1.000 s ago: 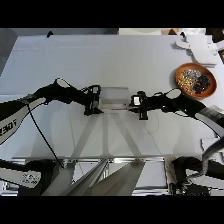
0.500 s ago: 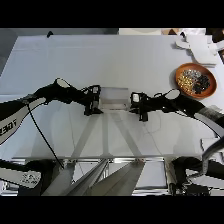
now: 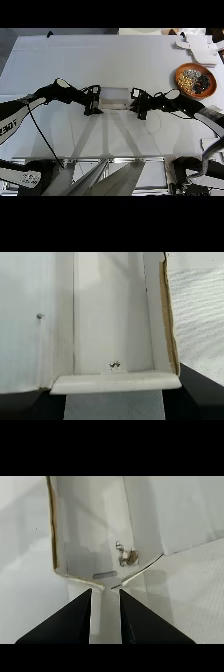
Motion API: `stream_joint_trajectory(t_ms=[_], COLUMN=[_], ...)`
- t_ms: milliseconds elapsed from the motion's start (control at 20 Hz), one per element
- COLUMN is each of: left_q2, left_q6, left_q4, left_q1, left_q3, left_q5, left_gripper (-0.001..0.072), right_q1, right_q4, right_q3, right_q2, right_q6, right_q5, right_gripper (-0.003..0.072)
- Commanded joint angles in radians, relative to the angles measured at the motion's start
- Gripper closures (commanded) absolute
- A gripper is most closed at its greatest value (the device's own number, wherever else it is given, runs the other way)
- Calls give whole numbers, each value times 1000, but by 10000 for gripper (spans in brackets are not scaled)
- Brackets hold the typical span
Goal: Fold the box and place the chain.
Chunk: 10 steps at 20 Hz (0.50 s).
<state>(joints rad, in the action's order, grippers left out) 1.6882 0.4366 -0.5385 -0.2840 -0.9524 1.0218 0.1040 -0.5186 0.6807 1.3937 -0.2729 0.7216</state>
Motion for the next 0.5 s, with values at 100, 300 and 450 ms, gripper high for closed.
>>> stream_joint_trajectory(t_ms=[100, 300, 450], left_q2=[0, 0, 0], left_q6=[1, 1, 0], left_q4=[0, 0, 0], left_q1=[0, 0, 0], left_q3=[0, 0, 0], left_q5=[-1, -1, -1], left_gripper=[431, 431, 431], right_q1=[0, 1, 1], right_q4=[56, 72, 111], right_q3=[0, 0, 0], right_q2=[0, 1, 1], right_q6=[-2, -133, -211], right_q5=[-7, -2, 5], right_gripper=[485, 487, 490])
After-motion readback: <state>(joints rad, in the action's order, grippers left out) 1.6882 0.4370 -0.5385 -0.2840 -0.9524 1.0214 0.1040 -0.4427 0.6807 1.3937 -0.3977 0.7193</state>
